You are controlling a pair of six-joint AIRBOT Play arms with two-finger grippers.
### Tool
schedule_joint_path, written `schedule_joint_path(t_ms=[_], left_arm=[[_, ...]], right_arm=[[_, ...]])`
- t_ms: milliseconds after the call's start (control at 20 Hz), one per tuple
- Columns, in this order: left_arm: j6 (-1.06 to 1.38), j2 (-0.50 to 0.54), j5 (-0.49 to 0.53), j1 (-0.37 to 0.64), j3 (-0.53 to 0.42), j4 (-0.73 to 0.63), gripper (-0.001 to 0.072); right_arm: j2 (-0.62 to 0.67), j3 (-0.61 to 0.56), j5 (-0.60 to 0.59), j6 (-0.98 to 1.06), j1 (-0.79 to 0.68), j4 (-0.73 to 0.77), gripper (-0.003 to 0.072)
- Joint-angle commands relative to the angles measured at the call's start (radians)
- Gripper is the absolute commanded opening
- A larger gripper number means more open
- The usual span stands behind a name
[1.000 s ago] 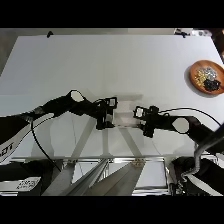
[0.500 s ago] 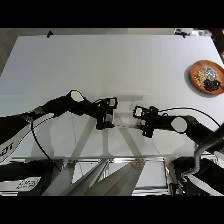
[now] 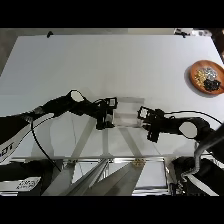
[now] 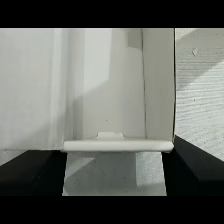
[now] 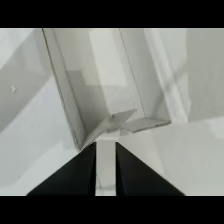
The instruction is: Fold the box and place the chain.
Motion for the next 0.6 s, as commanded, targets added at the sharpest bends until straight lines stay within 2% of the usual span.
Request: schedule_joint_path(t_ms=[0, 200, 300, 350, 450, 550], left_arm=[[0.000, 0.001, 0.000, 0.000, 0.001, 0.000, 0.0492], [0.000, 0.001, 0.000, 0.000, 0.001, 0.000, 0.0492], [0.000, 0.001, 0.000, 0.000, 0.001, 0.000, 0.0492], [0.000, 0.001, 0.000, 0.000, 0.001, 0.000, 0.0492], [0.000, 0.001, 0.000, 0.000, 0.001, 0.000, 0.0492], [0.000, 0.001, 0.000, 0.000, 0.001, -0.001, 0.0492]], right_arm=[[0.092, 0.000, 0.097, 0.169, 0.000, -0.084, 0.0048], [0.254, 0.000, 0.112, 0.442, -0.001, -0.101, 0.0012], [0.319, 0.000, 0.171, 0.701, -0.042, -0.151, 0.0011], [0.335, 0.000, 0.229, 0.805, -0.094, -0.157, 0.0011], [0.330, 0.000, 0.315, 0.881, -0.228, -0.153, 0.0009], [0.306, 0.000, 0.317, 0.879, -0.369, -0.128, 0.0008]])
